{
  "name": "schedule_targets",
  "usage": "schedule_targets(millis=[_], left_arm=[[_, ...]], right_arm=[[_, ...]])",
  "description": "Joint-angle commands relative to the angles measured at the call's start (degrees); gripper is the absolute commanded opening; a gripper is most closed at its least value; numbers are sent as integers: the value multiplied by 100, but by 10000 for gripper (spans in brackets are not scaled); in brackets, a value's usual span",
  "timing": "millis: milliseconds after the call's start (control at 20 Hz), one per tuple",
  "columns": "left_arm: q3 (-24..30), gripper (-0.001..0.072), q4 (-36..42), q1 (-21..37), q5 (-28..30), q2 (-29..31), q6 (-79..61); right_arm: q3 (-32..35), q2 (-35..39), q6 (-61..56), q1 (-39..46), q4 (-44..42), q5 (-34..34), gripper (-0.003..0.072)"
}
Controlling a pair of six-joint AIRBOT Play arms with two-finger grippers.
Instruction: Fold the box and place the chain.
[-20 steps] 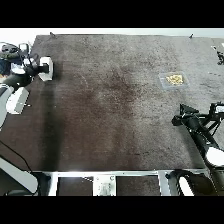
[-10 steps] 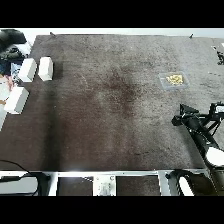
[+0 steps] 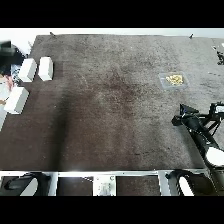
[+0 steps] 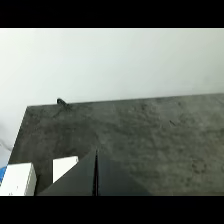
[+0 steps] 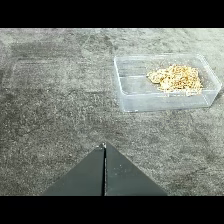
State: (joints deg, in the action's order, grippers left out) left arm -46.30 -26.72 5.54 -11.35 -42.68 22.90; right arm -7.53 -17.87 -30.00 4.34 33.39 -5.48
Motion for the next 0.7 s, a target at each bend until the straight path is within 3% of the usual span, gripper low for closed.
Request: schedule_targets(millis=[0, 150, 300, 650], left_arm=[[1631, 7, 74, -109, 66, 1580, -83], [2778, 7, 81, -109, 133, 2889, -33], [3379, 11, 81, -109, 81, 3832, -22], [3451, 13, 81, -109, -120, 4022, -28]], right_arm=[[2, 7, 0, 2, 0, -2, 11], [2, 7, 0, 2, -2, -2, 10], [2, 7, 0, 2, -2, -2, 11], [2, 7, 0, 2, -2, -2, 10]])
